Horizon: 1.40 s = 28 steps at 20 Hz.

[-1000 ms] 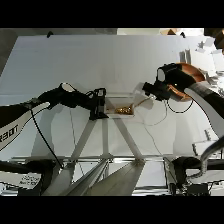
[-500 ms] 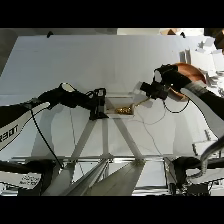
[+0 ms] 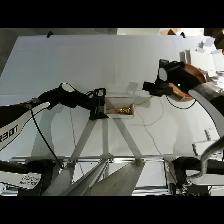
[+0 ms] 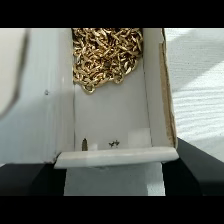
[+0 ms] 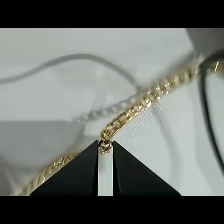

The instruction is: Fold the box and place the chain.

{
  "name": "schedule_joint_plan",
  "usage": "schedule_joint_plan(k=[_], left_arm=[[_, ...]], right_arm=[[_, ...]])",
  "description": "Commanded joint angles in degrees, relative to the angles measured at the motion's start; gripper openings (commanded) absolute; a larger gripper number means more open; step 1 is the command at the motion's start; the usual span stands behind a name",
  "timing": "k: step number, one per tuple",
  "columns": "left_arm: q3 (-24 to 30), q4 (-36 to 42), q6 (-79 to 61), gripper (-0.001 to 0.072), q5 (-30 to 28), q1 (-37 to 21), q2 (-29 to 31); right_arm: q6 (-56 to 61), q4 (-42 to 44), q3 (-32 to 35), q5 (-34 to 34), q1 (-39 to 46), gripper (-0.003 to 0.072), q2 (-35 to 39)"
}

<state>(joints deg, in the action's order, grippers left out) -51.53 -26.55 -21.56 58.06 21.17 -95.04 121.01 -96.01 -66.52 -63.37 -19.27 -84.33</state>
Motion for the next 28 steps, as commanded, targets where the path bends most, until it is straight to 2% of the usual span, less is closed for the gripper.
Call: schedule_joint_plan(k=[1,7,11,15,20,24,28], left_arm=[[0.0,0.0,0.0,0.018,0.0,0.0,0.0],[0.0,0.0,0.0,0.018,0.0,0.0,0.0],[0.0,0.0,0.0,0.018,0.0,0.0,0.0],[0.0,0.0,0.0,0.018,0.0,0.0,0.0],[0.0,0.0,0.0,0.018,0.0,0.0,0.0],[0.0,0.0,0.0,0.018,0.0,0.0,0.0],[0.0,0.0,0.0,0.018,0.0,0.0,0.0]], right_arm=[[-13.2,1.9,0.0,-1.3,-1.2,0.0007,6.7],[-33.1,16.8,0.0,-7.8,-1.6,0.0008,17.5],[-46.8,29.1,0.0,-11.4,-1.6,0.0008,18.8],[-61.7,41.4,0.0,-10.0,-1.6,0.0008,18.8],[-74.4,57.0,0.0,-2.1,-1.6,0.0009,18.8],[-80.3,67.9,0.0,-1.6,-1.6,0.0006,18.8],[-82.8,73.5,0.0,-1.7,-1.5,0.0007,18.9]])
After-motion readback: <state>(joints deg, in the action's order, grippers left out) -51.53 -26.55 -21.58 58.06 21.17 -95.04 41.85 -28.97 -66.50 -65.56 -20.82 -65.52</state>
